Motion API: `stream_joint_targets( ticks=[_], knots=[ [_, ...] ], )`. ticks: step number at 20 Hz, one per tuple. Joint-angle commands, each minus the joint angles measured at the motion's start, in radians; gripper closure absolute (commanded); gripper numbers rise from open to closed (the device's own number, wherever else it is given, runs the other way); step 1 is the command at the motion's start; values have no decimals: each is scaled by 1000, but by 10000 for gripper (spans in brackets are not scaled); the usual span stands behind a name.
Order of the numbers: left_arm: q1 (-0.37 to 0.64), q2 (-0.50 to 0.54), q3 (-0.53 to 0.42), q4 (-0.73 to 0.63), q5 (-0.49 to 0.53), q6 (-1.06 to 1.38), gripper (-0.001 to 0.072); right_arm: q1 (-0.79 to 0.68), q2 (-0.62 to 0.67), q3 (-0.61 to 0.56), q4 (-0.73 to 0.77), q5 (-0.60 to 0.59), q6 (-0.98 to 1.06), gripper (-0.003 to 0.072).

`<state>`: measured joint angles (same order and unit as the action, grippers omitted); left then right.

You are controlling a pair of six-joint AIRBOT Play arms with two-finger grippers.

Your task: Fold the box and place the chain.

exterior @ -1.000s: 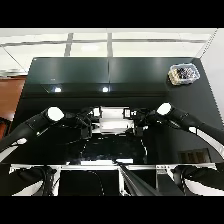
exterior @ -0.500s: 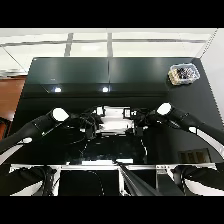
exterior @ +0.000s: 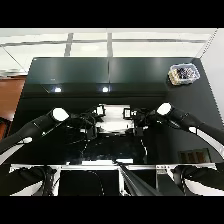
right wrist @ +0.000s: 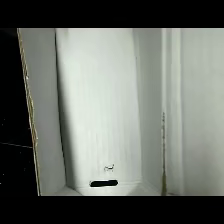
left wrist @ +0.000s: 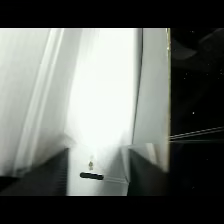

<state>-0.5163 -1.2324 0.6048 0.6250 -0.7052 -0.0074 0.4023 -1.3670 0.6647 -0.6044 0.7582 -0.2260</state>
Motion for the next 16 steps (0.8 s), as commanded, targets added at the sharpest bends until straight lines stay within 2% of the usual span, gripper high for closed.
stream_joint_targets(
  ticks=[1, 2, 3, 5, 7, 9, 11, 12, 13, 16],
  knots=[
    [0, 1, 7, 46, -26, -6, 606, 1, -1, 1, 2, 0, 1, 607],
    [3, 6, 14, 71, -43, -14, 606, 1, -1, 1, 2, 0, 1, 607],
    [12, 17, 28, 118, -73, -69, 667, 1, -1, 1, 2, 0, 1, 607],
    [56, 54, 78, 266, -198, -251, 681, 1, -1, 1, 2, 0, 1, 607],
    [127, 108, 117, 442, -318, -458, 681, 1, -1, 1, 2, 0, 1, 607],
    [204, 158, 127, 574, -397, -551, 681, 1, -1, 1, 2, 0, 1, 607],
    [325, 169, 126, 620, -405, -851, 680, 1, -1, 1, 2, 0, 1, 607],
    [392, 163, 119, 590, -403, -971, 680, 1, -1, 1, 2, 0, 1, 607],
    [470, 152, 101, 505, -403, -1052, 679, 1, -1, 1, 2, 0, 1, 607],
    [657, 69, 15, 137, -465, -1080, 681, 1, -1, 1, 2, 0, 1, 607]
  ],
)
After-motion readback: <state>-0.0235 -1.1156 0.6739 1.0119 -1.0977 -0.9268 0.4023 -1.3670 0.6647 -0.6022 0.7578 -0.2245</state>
